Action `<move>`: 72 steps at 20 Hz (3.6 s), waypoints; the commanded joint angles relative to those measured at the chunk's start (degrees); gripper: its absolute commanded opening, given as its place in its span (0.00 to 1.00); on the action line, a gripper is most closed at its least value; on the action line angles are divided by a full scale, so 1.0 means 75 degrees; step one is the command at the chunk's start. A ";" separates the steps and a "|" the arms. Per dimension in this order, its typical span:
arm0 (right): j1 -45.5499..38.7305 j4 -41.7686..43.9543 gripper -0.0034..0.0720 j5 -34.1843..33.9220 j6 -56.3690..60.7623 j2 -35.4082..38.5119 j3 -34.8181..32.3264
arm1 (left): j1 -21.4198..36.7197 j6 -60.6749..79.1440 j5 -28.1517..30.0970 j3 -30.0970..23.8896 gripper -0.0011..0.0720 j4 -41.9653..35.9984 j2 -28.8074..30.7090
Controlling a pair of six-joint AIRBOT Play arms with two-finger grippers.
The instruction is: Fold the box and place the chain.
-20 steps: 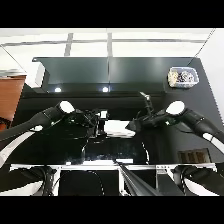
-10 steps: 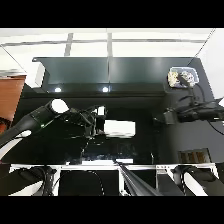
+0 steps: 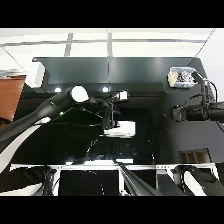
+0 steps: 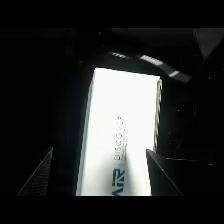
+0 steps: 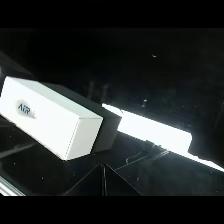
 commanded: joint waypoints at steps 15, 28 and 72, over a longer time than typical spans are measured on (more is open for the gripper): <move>-0.0026 -0.0020 0.06 -0.0277 0.0015 0.0015 0.0009 | -0.0694 -0.0828 -0.0985 0.0557 0.98 0.1486 -0.0603; -0.0026 -0.0020 0.06 -0.0283 0.0017 0.0015 0.0009 | -0.1498 -0.3229 0.0274 0.0560 0.83 0.3089 -0.1046; 0.0125 0.0274 0.06 -0.1714 -0.0082 0.0012 -0.0079 | 0.7388 -0.8676 -0.4132 0.7018 0.05 0.4441 -0.1440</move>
